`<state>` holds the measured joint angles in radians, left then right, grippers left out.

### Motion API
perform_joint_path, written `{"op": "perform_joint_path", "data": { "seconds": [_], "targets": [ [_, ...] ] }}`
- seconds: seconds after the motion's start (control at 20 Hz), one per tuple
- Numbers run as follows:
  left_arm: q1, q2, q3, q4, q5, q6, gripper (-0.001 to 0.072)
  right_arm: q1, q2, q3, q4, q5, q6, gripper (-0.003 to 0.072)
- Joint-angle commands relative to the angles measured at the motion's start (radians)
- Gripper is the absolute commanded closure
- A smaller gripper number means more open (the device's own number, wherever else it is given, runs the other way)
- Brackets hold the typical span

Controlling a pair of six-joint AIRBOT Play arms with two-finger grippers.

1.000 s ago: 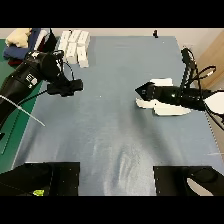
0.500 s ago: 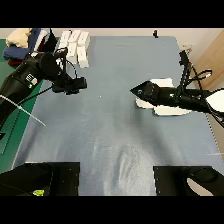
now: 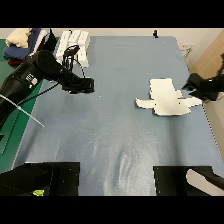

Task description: Fold the box.

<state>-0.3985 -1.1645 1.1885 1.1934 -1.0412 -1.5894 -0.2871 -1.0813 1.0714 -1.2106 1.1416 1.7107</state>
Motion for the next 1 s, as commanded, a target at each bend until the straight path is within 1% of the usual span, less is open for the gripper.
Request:
{"op": "perform_joint_path", "data": {
  "seconds": [0.0,0.1,0.15,0.2,0.3,0.5,0.6,0.75,0.8,0.85,0.95],
  "targets": [
    [0.000,0.000,0.000,-0.073,0.022,0.055,0.0146,-0.283,-0.237,0.178,-0.034,0.093,-0.200,0.0272],
    [0.000,0.000,0.001,-0.072,0.019,0.055,0.0146,-0.355,-0.379,0.274,0.014,0.140,-0.315,0.0272],
    [0.000,0.000,0.000,-0.072,0.019,0.055,0.0145,-0.377,-0.448,0.330,0.031,0.183,-0.351,0.0245],
    [0.000,0.000,0.000,-0.072,0.022,0.055,0.0146,-0.388,-0.509,0.380,0.033,0.219,-0.380,0.0200],
    [0.000,0.000,0.001,-0.072,0.039,0.055,0.0146,-0.393,-0.596,0.454,0.032,0.255,-0.433,0.0201],
    [-0.001,0.000,0.001,-0.073,0.080,0.053,0.0146,-0.391,-0.716,0.544,0.060,0.315,-0.500,0.0200],
    [-0.001,0.000,0.001,-0.073,0.084,0.053,0.0146,-0.391,-0.747,0.549,0.066,0.321,-0.523,0.0200],
    [-0.001,0.000,0.001,-0.073,0.085,0.052,0.0146,-0.390,-0.769,0.551,0.127,0.330,-0.578,0.0206],
    [-0.001,0.000,0.001,-0.073,0.087,0.051,0.0146,-0.391,-0.776,0.551,0.129,0.335,-0.579,0.0215],
    [-0.001,0.000,0.001,-0.074,0.089,0.051,0.0147,-0.391,-0.785,0.551,0.137,0.351,-0.581,0.0251],
    [-0.001,0.000,0.001,-0.087,0.089,0.051,0.0147,-0.391,-0.800,0.551,0.218,0.426,-0.635,0.0350]
  ]
}}
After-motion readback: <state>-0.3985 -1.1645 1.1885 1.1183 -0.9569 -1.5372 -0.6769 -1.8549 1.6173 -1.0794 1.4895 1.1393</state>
